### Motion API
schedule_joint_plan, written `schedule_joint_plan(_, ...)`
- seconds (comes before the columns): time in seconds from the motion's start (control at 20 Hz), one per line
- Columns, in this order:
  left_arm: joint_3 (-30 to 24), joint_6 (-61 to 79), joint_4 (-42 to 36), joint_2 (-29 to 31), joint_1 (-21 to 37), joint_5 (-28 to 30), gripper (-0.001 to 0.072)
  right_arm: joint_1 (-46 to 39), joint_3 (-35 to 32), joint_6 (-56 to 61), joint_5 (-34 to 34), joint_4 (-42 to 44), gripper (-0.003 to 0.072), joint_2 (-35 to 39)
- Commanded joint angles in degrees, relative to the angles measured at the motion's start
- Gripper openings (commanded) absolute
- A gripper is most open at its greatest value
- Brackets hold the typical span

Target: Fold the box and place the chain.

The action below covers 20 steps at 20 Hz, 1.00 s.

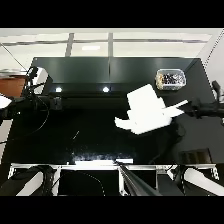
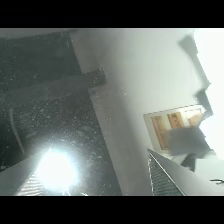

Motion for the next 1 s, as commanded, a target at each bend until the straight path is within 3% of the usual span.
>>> schedule_joint_plan(0.0, -0.02, 0.02, 0.02, 0.02, -0.04, -0.22, 0.0709, 11.67, -5.40, 7.23, 12.22, 4.50, 0.0021, 6.05)
schedule_joint_plan(0.15, -0.04, -0.02, -0.04, 0.02, -0.13, -0.22, 0.0710, 23.15, -5.64, 13.18, 20.48, 5.25, 0.0021, 6.58)
schedule_joint_plan(0.45, -0.04, -0.48, -0.85, -2.91, -6.19, 0.17, 0.0710, 44.59, -5.64, 10.69, 34.99, 5.07, 0.0022, 7.34)
schedule_joint_plan(0.6, -0.04, -4.83, -0.90, -6.91, -6.36, -0.31, 0.0710, 47.76, -5.66, 3.80, 35.71, 4.48, 0.0021, 10.23)
schedule_joint_plan(0.7, -0.15, -5.49, -1.66, -10.10, -5.99, -4.35, 0.0709, 48.54, -6.97, -0.04, 35.95, 3.63, 0.0021, 12.48)
schedule_joint_plan(0.95, -3.67, 4.28, -11.10, -17.64, -5.18, -7.89, 0.0710, 49.20, -14.86, -1.42, 40.46, 4.04, 0.0021, 17.53)
